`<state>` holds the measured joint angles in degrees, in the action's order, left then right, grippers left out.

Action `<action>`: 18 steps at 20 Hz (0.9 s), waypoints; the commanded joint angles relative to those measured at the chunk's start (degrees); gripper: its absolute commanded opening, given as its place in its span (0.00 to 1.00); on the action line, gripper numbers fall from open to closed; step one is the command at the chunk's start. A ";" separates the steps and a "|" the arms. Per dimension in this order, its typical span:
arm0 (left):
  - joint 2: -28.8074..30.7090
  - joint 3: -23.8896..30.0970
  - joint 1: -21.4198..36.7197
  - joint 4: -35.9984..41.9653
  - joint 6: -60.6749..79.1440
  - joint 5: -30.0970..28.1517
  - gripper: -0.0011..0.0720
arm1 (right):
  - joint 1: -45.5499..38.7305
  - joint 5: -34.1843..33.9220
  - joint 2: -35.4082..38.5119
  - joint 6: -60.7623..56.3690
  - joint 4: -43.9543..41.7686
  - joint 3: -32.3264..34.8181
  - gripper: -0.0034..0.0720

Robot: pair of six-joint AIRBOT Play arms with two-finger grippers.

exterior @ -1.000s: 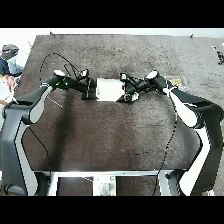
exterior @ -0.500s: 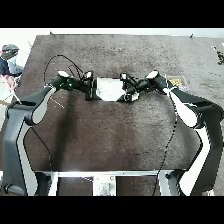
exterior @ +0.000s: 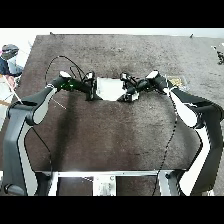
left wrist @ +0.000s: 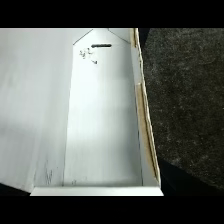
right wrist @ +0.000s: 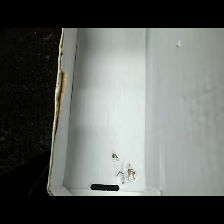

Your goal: Fold the box and place the chain.

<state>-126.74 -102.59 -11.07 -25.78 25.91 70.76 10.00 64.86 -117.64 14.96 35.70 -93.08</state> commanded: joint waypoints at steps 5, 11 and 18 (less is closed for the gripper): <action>-0.04 0.00 0.00 -1.57 -0.85 0.48 0.74 | 0.04 0.28 0.00 0.04 0.07 0.00 0.68; -0.07 0.00 0.00 -1.57 -1.40 0.68 0.69 | 0.04 0.28 0.00 0.02 0.07 0.00 0.68; -0.07 0.00 0.00 -1.64 -6.56 0.13 0.34 | 0.04 0.28 0.00 0.04 0.07 0.00 0.68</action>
